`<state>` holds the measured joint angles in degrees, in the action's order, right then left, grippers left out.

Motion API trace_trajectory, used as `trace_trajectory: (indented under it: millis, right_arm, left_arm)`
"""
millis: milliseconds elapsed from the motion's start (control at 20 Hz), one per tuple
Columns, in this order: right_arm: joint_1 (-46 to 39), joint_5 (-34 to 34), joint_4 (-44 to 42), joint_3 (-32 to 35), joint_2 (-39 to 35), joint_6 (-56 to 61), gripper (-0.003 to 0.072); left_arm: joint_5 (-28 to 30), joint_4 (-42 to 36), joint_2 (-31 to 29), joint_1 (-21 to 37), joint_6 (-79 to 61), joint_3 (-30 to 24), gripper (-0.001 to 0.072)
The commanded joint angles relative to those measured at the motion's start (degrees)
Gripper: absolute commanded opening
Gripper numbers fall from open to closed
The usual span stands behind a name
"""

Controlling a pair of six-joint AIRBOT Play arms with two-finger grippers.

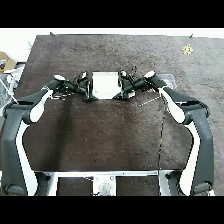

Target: Fold the box and place the chain.

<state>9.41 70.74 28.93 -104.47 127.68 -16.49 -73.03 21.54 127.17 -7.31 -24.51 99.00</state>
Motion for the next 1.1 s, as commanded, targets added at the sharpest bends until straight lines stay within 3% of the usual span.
trace_trajectory:
  millis: [0,150,250,300,350,450,1050]
  right_arm:
    - [0.04,0.0,0.0,-0.02,0.02,0.0,0.0439]
    - [0.04,0.0,0.0,-0.02,0.02,0.0,0.0439]
    - [0.04,0.0,0.0,-0.02,0.02,0.0,0.0439]
    - [0.04,0.0,0.0,-0.02,0.02,0.0,0.0439]
    - [0.04,0.0,-0.02,-0.02,0.02,0.0,0.0439]
    - [0.04,0.0,-0.02,-0.02,0.02,0.0,0.0439]
    - [0.04,0.0,0.0,-0.02,0.02,0.0,0.0439]
  left_arm:
    - [0.44,-0.17,0.04,-0.02,0.02,0.0,0.0716]
    - [0.39,-0.17,0.04,-0.02,0.02,0.0,0.0715]
    - [0.37,-0.2,0.04,-0.02,0.02,0.0,0.0667]
    - [0.09,-0.17,0.04,-0.02,0.02,0.0,0.0548]
    - [-0.02,-0.17,0.04,-0.02,0.02,0.0,0.0529]
    - [-0.02,-0.13,0.04,-0.02,0.04,0.0,0.0339]
    - [0.04,-0.15,0.02,-0.02,1.62,0.0,0.0343]
